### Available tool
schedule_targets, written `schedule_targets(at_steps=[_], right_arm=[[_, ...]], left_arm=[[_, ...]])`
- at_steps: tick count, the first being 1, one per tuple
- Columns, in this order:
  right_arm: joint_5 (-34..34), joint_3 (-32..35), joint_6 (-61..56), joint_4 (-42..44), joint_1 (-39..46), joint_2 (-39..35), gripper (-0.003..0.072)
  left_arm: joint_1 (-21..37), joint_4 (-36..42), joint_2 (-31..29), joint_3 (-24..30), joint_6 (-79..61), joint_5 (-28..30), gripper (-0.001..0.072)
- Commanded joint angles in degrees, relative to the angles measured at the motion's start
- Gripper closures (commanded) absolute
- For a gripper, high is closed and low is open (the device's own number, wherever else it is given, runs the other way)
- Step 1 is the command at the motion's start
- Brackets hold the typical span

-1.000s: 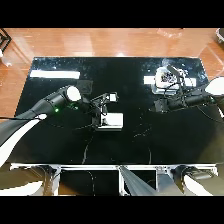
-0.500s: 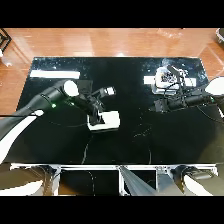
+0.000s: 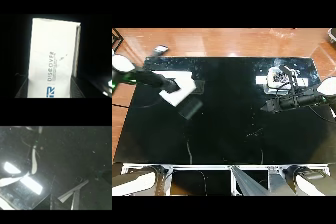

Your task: Fold the box and place the chain.

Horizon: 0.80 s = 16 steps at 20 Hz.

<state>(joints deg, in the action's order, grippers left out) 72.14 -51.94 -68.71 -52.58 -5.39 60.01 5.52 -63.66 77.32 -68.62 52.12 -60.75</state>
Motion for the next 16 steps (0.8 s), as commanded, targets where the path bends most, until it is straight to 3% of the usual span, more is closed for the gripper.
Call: schedule_targets(at_steps=[1,5,9,12,13,14,15,16], right_arm=[[-1.11,0.00,-0.02,0.04,0.00,-0.02,0.0670],[-1.46,0.00,-0.04,0.04,0.00,-0.02,0.0669],[-1.75,0.00,-0.07,0.09,-0.02,-0.02,0.0669],[-1.70,0.00,-0.09,0.24,-0.02,-0.02,0.0669],[-1.73,0.00,-0.11,0.24,-0.02,-0.02,0.0669],[-1.73,0.00,-0.13,0.26,-0.02,-0.02,0.0669],[-1.68,0.00,-0.44,0.22,0.00,-0.02,0.0669],[-1.60,0.00,-1.11,0.24,0.00,-0.02,0.0669]], left_arm=[[13.60,0.48,4.81,-3.32,8.22,7.21,0.0689],[18.49,-1.70,16.92,-17.57,11.56,2.27,0.0689],[17.55,-3.61,27.26,-30.49,11.30,0.22,0.0689],[16.63,-4.31,31.78,-35.87,12.83,-0.74,0.0683],[16.22,-4.55,32.65,-36.33,12.85,-1.51,0.0581],[15.89,-5.14,33.11,-36.17,12.85,-1.60,0.0364],[15.52,-6.03,33.53,-36.15,12.85,-2.40,0.0098],[15.19,-8.00,33.68,-36.22,12.92,-2.78,0.0063]])
